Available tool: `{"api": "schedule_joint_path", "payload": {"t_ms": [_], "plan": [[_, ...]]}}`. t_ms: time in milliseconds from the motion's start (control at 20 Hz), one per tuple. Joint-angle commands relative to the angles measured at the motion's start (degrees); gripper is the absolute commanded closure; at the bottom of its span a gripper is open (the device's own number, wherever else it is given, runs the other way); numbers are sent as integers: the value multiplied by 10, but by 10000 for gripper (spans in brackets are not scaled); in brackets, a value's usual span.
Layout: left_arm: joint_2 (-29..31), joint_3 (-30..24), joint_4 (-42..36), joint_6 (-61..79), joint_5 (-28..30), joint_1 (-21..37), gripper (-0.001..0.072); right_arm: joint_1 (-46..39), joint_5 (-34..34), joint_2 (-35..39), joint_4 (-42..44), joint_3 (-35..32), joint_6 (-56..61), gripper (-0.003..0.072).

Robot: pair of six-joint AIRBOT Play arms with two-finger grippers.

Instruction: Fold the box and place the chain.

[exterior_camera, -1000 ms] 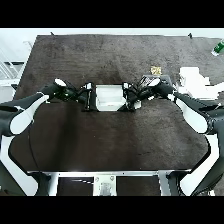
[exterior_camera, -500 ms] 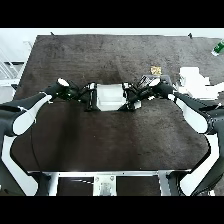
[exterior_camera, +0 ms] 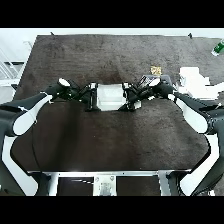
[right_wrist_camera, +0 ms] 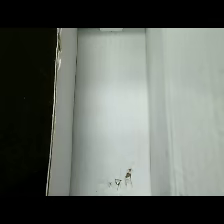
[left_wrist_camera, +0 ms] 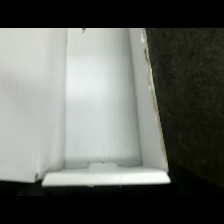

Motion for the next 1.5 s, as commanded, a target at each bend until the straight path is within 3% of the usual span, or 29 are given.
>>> {"api": "schedule_joint_path", "payload": {"t_ms": [0,1450], "plan": [[0,0,-1,-9,9,0,6,1,1,0,0,0,0,232],[0,7,26,-10,0,-14,6,1,1,0,0,0,0,231]]}}
